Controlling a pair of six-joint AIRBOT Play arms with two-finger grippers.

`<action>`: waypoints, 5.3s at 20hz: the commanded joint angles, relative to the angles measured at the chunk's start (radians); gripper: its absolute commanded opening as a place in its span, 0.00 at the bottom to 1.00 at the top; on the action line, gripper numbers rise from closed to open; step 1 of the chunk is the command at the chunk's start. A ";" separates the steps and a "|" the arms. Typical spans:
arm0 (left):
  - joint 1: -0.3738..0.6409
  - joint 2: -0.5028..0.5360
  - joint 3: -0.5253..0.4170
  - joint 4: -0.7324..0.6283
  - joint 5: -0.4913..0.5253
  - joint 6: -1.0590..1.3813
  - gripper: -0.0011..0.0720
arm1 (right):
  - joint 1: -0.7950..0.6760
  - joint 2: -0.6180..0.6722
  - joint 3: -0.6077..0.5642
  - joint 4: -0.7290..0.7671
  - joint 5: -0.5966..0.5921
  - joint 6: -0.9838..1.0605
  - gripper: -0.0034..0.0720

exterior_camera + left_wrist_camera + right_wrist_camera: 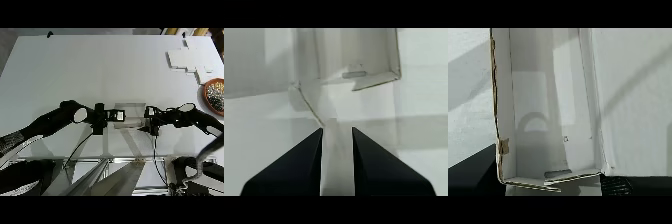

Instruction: Fold the box and place the chain.

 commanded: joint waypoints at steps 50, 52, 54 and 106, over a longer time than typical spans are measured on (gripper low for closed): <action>-0.029 0.068 -0.007 -0.232 -0.080 0.017 0.02 | 0.000 0.001 0.000 0.000 0.000 0.000 0.50; 0.004 0.126 -0.007 -0.167 -0.115 -0.162 0.02 | 0.000 0.001 0.000 0.000 0.000 0.000 0.50; 0.046 0.185 -0.007 -0.071 -0.116 -0.442 0.02 | 0.000 0.001 0.000 0.000 0.000 0.000 0.50; 0.028 0.042 -0.055 -0.392 0.011 -1.259 0.42 | 0.000 0.001 0.000 0.000 0.001 0.000 0.50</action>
